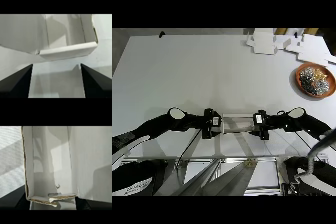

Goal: Fold the box and place the chain.

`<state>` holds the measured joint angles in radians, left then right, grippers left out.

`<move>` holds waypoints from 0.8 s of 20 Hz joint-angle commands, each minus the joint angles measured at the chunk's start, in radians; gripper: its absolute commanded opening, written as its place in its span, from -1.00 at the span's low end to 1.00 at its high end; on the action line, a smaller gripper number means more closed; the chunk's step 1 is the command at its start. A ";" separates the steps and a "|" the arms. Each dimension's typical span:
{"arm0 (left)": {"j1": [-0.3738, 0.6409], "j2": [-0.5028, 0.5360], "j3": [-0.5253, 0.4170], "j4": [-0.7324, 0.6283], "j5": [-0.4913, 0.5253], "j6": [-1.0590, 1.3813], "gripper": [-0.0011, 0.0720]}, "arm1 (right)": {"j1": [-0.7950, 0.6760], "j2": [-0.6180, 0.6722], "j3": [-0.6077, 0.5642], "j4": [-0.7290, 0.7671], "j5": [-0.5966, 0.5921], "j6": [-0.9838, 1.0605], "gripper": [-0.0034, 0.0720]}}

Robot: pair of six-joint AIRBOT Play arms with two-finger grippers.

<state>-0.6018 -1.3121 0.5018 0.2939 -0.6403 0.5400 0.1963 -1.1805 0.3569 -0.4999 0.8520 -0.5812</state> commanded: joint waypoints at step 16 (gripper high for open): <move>-0.024 -0.019 0.000 -0.046 -0.029 0.018 0.85 | 0.000 0.000 0.000 0.000 0.000 0.000 0.14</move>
<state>-0.6247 -1.3308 0.5018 0.2440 -0.6460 0.5575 0.1963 -1.1805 0.3569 -0.4999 0.8520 -0.5812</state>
